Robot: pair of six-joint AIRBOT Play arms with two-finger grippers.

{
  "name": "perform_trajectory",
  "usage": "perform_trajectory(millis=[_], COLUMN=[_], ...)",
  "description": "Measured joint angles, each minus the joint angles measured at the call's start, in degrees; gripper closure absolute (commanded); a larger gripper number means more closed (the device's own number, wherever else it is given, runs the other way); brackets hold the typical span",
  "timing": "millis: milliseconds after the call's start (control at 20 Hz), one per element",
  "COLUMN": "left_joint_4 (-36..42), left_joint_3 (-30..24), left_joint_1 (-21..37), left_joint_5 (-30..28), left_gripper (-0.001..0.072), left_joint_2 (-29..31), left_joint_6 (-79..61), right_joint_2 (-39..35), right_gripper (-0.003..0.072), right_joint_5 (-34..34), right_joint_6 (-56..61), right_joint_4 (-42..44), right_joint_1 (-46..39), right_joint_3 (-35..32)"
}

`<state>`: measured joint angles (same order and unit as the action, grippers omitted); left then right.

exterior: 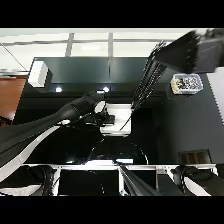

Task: Fold the box and place the chain.

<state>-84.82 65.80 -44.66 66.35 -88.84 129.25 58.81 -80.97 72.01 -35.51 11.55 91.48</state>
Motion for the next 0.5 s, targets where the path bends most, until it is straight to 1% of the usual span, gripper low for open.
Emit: perform_trajectory(millis=[150, 350, 500], left_joint_4=[0.0, 0.02, 0.0], left_joint_3=[0.0, 0.0, 0.0], left_joint_1=[0.0, 0.0, 0.0], left_joint_5=[0.0, 0.09, 0.15], left_gripper=[0.0683, 0.0683, 0.0682], left_joint_2=[0.0, 0.0, 0.0], left_joint_6=[0.0, 0.0, 0.0], right_joint_2=[0.85, 1.6, 1.99], right_gripper=[0.0676, 0.0676, 0.0676], right_joint_5=[0.92, 4.55, 7.17], right_joint_6=[0.04, 0.04, 0.02], right_joint_4=[-0.55, -0.92, -1.6], right_joint_1=[2.1, 5.42, 6.47], right_joint_3=[-6.21, -15.19, -18.47])
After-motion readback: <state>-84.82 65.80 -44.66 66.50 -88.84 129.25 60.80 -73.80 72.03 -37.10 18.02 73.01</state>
